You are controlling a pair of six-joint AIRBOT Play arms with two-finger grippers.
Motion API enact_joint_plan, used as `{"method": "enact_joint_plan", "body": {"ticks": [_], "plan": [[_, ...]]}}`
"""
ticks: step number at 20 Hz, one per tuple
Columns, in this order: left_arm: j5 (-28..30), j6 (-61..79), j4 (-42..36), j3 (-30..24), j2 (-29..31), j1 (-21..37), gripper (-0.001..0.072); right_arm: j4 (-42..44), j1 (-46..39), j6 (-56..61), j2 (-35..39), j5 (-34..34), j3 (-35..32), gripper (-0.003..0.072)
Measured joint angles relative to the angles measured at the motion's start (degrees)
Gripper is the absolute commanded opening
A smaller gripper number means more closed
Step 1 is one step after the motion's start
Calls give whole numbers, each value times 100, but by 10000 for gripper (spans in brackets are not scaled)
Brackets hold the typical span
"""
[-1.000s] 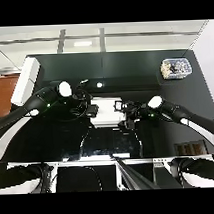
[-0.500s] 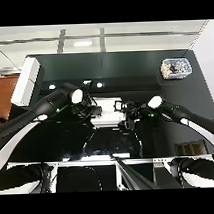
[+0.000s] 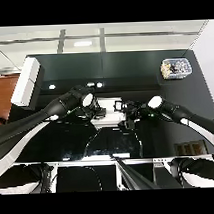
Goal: Fold the box and place the chain.
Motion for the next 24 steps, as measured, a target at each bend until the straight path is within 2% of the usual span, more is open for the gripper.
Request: {"method": "enact_joint_plan", "body": {"ticks": [1,2,3,4,8,9,11,12,16,17,18,20,21,24], "plan": [[-17,-24,0,2,-9,4,349,0,0,0,0,0,0,198],[-17,-61,0,7,-11,4,294,0,0,0,0,-2,0,198],[-17,-92,0,9,-15,4,87,0,0,0,0,-2,0,198],[-20,-111,0,11,-20,4,24,0,0,0,0,0,0,198],[-33,-186,7,11,-24,7,29,4,0,2,0,-4,0,198],[-31,-188,-7,13,-24,11,86,4,0,2,0,-4,0,198],[-17,-177,-63,11,-24,13,434,2,0,2,0,-2,0,198],[-15,-190,-101,11,-24,17,454,0,0,2,0,-2,0,198],[-2,-188,-109,11,-26,22,441,0,0,0,0,-2,0,198],[15,-190,-120,11,-31,22,405,0,0,0,0,0,0,198],[20,-192,-122,11,-42,22,324,0,0,0,0,0,0,198],[22,-192,-127,11,-70,22,211,0,0,0,0,0,0,198],[17,-205,-142,11,-87,22,21,0,0,0,0,0,0,198],[-24,-208,-149,13,-122,20,23,0,0,0,0,0,0,199]]}}
